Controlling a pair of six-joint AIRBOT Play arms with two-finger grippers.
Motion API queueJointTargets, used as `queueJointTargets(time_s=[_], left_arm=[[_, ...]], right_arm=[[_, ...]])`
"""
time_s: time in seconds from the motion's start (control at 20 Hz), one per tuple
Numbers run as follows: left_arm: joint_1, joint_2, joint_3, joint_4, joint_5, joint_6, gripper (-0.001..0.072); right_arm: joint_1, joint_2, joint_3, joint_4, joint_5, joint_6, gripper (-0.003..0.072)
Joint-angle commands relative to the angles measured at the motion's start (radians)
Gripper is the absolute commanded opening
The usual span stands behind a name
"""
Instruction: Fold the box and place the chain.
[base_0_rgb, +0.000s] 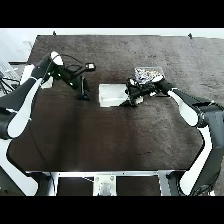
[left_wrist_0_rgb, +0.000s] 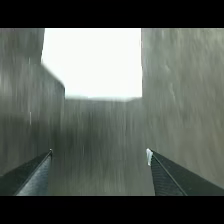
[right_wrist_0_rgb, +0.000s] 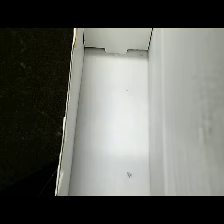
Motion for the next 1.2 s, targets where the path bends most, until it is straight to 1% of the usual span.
queueJointTargets(time_s=[0.0,0.1,0.35,0.7,1.15], left_arm=[[0.012,0.0,-0.125,-0.175,0.192,0.217,0.072],[0.009,-0.008,-0.152,-0.235,0.219,0.286,0.072],[0.009,-0.061,-0.158,-0.307,0.212,0.32,0.072],[0.009,-0.082,-0.158,-0.33,0.179,0.368,0.072],[0.009,-0.082,-0.158,-0.317,0.139,0.396,0.072]], right_arm=[[0.0,0.0,0.0,0.0,0.0,0.0,0.0517],[0.0,0.0,0.0,0.0,0.0,0.0,0.0518],[0.0,0.0,0.0,0.0,0.0,0.0,0.0518],[0.0,0.0,0.0,0.0,0.0,0.0,0.0518],[0.0,0.0,0.0,0.0,0.0,0.0,0.0518]])
